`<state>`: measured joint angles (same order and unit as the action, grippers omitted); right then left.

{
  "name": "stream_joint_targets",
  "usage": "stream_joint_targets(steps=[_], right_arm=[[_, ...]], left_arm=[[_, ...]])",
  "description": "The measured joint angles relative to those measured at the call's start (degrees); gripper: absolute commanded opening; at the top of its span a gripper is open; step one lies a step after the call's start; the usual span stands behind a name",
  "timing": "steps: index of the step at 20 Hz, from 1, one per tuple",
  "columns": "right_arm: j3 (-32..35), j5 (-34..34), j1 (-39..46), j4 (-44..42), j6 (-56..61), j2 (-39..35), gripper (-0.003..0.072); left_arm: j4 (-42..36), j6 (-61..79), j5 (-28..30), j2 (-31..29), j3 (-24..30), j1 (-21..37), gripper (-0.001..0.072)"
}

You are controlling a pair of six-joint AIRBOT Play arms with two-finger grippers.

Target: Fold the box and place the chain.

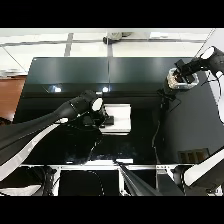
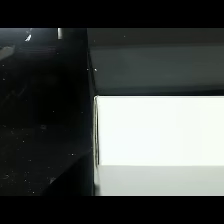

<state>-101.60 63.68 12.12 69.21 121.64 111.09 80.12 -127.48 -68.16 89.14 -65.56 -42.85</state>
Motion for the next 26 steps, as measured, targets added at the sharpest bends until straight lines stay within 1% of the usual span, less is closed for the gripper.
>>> stream_joint_targets(steps=[3, 6, 11, 14, 17, 22, 26], right_arm=[[-0.04, 0.70, 0.11, 0.17, -3.30, -1.27, 0.0014], [-0.04, 0.85, 0.63, 1.38, -8.92, -5.55, 0.0013], [-0.04, 2.64, 1.20, 1.57, -20.92, -18.36, 0.0012], [-0.07, 3.02, 1.27, -0.37, -26.69, -27.36, 0.0012], [-0.07, 4.07, 1.27, -3.10, -30.58, -34.88, 0.0011], [-0.07, 6.80, 0.63, -7.56, -33.92, -44.33, 0.0012], [-0.07, 11.13, -2.86, -10.43, -34.75, -49.70, 0.0013]], left_arm=[[-0.02, 0.00, -0.02, 0.00, 0.00, 0.00, 0.0027], [-0.02, 0.00, -0.02, 0.00, 0.00, 0.00, 0.0027], [-0.07, 0.00, -0.02, 0.00, 0.00, 0.00, 0.0027], [-0.09, 0.00, -0.02, 0.00, 0.00, 0.00, 0.0027], [-0.11, 0.00, -0.04, 0.00, 0.00, 0.00, 0.0026], [-0.13, 0.00, -0.24, 0.00, 0.00, 0.00, 0.0027], [-0.13, 0.00, -0.26, 0.00, 0.00, 0.00, 0.0027]])
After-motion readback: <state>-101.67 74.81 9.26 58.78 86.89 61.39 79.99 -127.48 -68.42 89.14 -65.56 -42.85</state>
